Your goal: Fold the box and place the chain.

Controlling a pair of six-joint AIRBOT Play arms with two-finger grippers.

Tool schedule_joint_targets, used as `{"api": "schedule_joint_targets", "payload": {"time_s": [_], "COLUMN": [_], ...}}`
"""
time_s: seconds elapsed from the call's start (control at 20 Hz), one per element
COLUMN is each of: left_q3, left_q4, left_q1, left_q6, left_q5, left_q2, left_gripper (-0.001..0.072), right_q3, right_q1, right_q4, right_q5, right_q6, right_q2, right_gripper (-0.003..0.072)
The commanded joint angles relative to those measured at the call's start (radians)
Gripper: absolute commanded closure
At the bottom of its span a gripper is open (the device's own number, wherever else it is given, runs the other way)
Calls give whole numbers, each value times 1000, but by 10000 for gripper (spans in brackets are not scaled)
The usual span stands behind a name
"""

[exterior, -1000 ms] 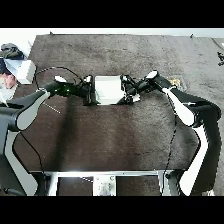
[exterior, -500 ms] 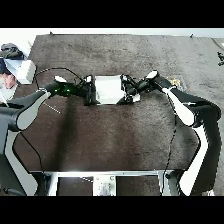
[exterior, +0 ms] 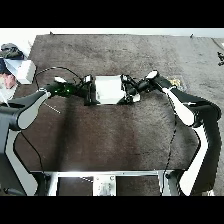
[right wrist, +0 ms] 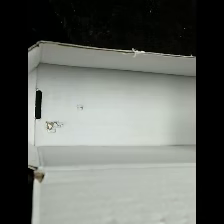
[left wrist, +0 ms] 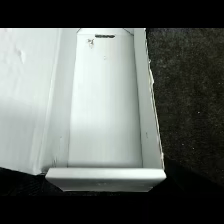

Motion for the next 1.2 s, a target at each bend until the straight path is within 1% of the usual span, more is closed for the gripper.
{"api": "schedule_joint_targets", "payload": {"time_s": [0.0, 0.15, 0.3, 0.4, 0.5, 0.55, 0.6, 1.15], "left_q3": [2, 2, 2, 6, 6, 6, 6, 6], "left_q4": [-13, -13, -7, -21, -19, -18, -18, -24], "left_q1": [1, 0, 0, 0, 0, 0, 0, 0], "left_q6": [8, 7, 6, 19, 19, 19, 21, 63], "left_q5": [-11, -4, 35, 15, 18, 18, 16, 3], "left_q2": [-2, -2, -18, -17, -19, -25, -29, -33], "left_gripper": [-3, -2, -1, -2, -1, 7, 42, 40], "right_q3": [0, 0, 0, 0, 0, 0, 0, 0], "right_q1": [1, 1, 1, 1, 1, 1, 1, 1], "right_q4": [1, 1, 1, 1, 1, 1, 1, 1], "right_q5": [1, 1, 1, 1, 1, 1, 1, 1], "right_q6": [1, 1, 1, 1, 1, 1, 1, 1], "right_q2": [0, 0, 0, 0, 0, 0, 0, 0], "right_gripper": [256, 256, 256, 256, 256, 256, 256, 256]}}
